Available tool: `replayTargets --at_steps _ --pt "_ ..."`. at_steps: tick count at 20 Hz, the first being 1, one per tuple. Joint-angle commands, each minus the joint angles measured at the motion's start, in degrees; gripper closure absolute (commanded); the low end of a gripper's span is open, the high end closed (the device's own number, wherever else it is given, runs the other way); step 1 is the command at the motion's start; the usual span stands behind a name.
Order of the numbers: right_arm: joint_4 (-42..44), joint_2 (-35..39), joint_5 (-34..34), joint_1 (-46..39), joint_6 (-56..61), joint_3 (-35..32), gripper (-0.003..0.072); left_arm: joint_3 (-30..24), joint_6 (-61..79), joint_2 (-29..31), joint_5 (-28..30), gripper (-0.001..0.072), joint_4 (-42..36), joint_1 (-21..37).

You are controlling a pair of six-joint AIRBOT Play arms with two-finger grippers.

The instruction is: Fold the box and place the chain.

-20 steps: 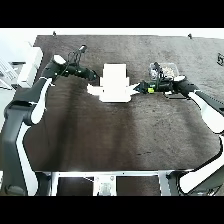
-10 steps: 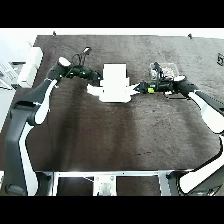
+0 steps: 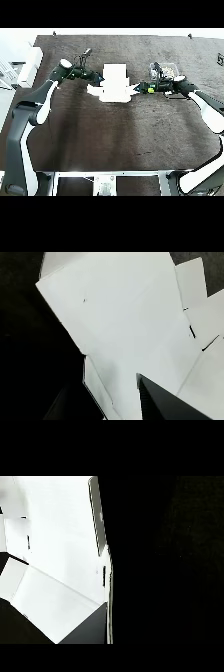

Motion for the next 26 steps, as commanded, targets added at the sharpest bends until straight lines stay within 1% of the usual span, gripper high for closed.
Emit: replayTargets --at_steps 1,6,7,9,12,14,18,19,23,24,26 --pt "-0.02 -0.04 0.00 0.04 -0.26 0.07 0.0671 0.04 0.46 -0.33 0.09 0.0221 -1.95 -0.39" --pt "-0.15 -0.04 0.00 0.04 -0.26 0.07 0.0671 0.04 0.44 -0.35 0.98 0.0223 -1.84 -1.11" --pt "-0.15 -0.04 0.00 0.02 -0.28 0.07 0.0671 0.04 0.42 -0.35 1.03 0.0241 -1.84 -1.11" --pt "-0.15 -0.04 0.00 0.04 -0.87 0.07 0.0671 0.04 -0.17 -0.35 1.01 0.0241 -1.79 -1.11" --pt "-0.15 -0.04 0.00 0.04 -0.87 0.07 0.0671 0.04 -3.04 -0.33 1.16 0.0238 0.83 -1.11" --pt "-0.15 -0.04 0.00 0.04 -0.90 0.07 0.0671 0.04 -3.02 -0.33 0.83 0.0239 0.72 -1.18" --pt "-0.15 -0.04 0.00 0.04 -0.87 0.07 0.0671 0.04 -2.62 -0.33 2.25 0.0242 0.28 -1.53" --pt "-0.13 -0.04 0.00 0.04 -0.90 0.07 0.0671 0.04 -2.58 -0.35 2.58 0.0301 -0.20 -1.53" --pt "-0.13 -0.04 0.00 0.04 -0.90 0.07 0.0671 0.04 -1.97 -0.37 2.12 0.0304 -2.29 -1.53" --pt "-0.13 -0.04 0.00 0.04 -0.90 0.07 0.0671 0.04 -1.79 -0.48 1.57 0.0355 -2.60 -1.55" --pt "-0.13 -0.04 0.02 0.04 -0.87 0.07 0.0671 0.02 -1.44 -1.03 0.00 0.0355 -4.13 -1.55"
